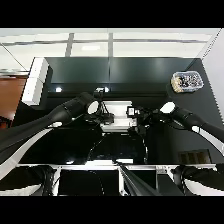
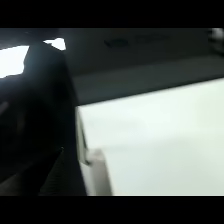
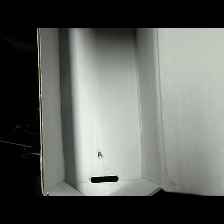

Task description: Fold the box and place the chain.

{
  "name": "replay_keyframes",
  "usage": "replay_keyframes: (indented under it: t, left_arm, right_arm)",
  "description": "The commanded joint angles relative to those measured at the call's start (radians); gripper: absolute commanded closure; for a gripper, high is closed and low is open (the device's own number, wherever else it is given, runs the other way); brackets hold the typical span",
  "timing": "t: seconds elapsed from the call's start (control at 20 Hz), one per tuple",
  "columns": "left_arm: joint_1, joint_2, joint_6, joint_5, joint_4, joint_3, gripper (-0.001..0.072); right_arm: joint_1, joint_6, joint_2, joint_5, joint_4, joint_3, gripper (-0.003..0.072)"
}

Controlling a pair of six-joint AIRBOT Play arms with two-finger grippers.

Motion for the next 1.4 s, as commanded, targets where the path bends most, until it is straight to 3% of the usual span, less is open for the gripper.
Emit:
replay_keyframes:
  t: [0.0, 0.3, 0.4, 0.55, 0.7, 0.85, 0.95, 1.15, 1.2, 1.3, 1.35]
  left_arm:
    - [-0.022, -0.047, -0.108, -0.099, 0.117, 0.056, 0.0218]
    - [-0.043, -0.068, -0.167, -0.119, 0.074, 0.057, 0.0232]
    - [-0.051, -0.069, -0.173, -0.117, 0.074, 0.060, 0.0317]
    - [-0.053, -0.069, -0.192, -0.114, 0.074, 0.063, 0.0317]
    - [-0.053, -0.070, -0.201, -0.103, 0.066, 0.063, 0.0489]
    - [-0.053, -0.071, -0.219, -0.087, 0.064, 0.064, 0.0504]
    - [-0.053, -0.076, -0.218, -0.090, 0.064, 0.068, 0.0681]
    - [-0.053, -0.076, -0.218, -0.087, 0.064, 0.069, 0.0676]
    - [-0.053, -0.076, -0.217, -0.088, 0.063, 0.069, 0.0627]
    - [-0.053, -0.076, -0.218, -0.093, 0.063, 0.069, 0.0341]
    - [-0.053, -0.076, -0.218, -0.093, 0.064, 0.069, 0.0303]
  right_arm:
    - [0.001, 0.000, 0.000, 0.000, 0.000, 0.000, 0.0515]
    - [0.001, 0.000, 0.000, 0.001, 0.000, 0.000, 0.0515]
    - [0.001, 0.000, 0.000, 0.001, 0.000, 0.000, 0.0515]
    - [0.001, 0.000, 0.000, 0.001, 0.000, 0.000, 0.0515]
    - [0.001, 0.000, 0.000, 0.001, 0.000, 0.000, 0.0515]
    - [0.001, 0.000, 0.000, 0.001, 0.000, 0.000, 0.0516]
    - [0.001, 0.000, 0.000, 0.001, 0.000, 0.000, 0.0516]
    - [0.001, 0.000, 0.000, 0.001, 0.000, 0.000, 0.0515]
    - [0.001, 0.000, 0.000, 0.001, 0.000, 0.000, 0.0515]
    - [0.001, 0.000, 0.000, 0.001, 0.000, 0.000, 0.0515]
    - [0.001, 0.000, 0.000, 0.001, 0.000, 0.000, 0.0515]
